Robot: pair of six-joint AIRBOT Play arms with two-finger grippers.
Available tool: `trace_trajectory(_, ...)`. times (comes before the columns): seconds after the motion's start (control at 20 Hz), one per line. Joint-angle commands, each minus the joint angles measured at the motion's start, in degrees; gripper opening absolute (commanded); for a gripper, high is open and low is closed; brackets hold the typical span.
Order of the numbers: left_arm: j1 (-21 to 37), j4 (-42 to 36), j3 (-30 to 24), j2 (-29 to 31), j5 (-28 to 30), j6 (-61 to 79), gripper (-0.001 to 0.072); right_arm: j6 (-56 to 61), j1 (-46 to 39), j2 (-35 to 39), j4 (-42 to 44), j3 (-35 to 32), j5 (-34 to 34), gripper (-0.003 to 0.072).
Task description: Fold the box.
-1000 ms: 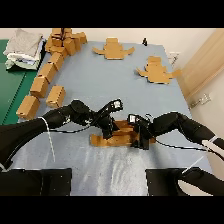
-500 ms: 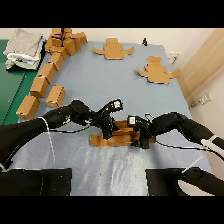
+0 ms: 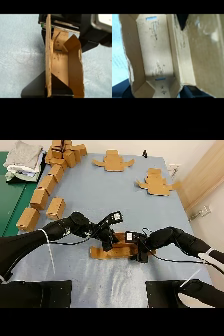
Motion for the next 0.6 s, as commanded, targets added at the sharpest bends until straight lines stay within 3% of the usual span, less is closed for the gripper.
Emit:
trace_trajectory(0.0, 0.0, -0.1, 0.0, 0.0, 0.1, 0.0, 0.0013, -0.1, 0.3, 0.2, 0.0, -0.1, 0.8, 0.0719)
trace_trajectory(0.05, 0.0, -0.1, 0.0, 0.0, 0.1, 0.0, 0.0013, 0.0, 0.2, 0.6, 0.0, -0.1, 0.7, 0.0696)
trace_trajectory(0.1, 0.0, -0.1, 0.0, 0.0, 0.1, 0.0, 0.0013, 0.1, 0.2, 1.3, 0.0, -0.1, 0.3, 0.0592)
trace_trajectory(0.3, 0.0, -0.1, 0.0, 0.0, 0.1, 0.0, 0.0013, 1.1, 0.2, 2.5, -0.9, -0.2, 0.0, 0.0568)
trace_trajectory(0.35, 0.0, -0.1, 0.0, 0.0, 0.1, 0.0, 0.0013, 1.1, 0.2, 2.5, -0.9, -0.4, -0.2, 0.0507)
trace_trajectory(0.4, 0.0, -0.1, 0.0, 0.0, 0.1, 0.0, 0.0013, 1.1, 0.2, 2.5, -1.1, -0.5, -0.3, 0.0493)
trace_trajectory(0.55, 0.0, -0.1, 0.0, 0.0, 0.1, 0.0, 0.0013, 1.1, 0.2, 2.5, -1.3, -0.5, -0.3, 0.0494)
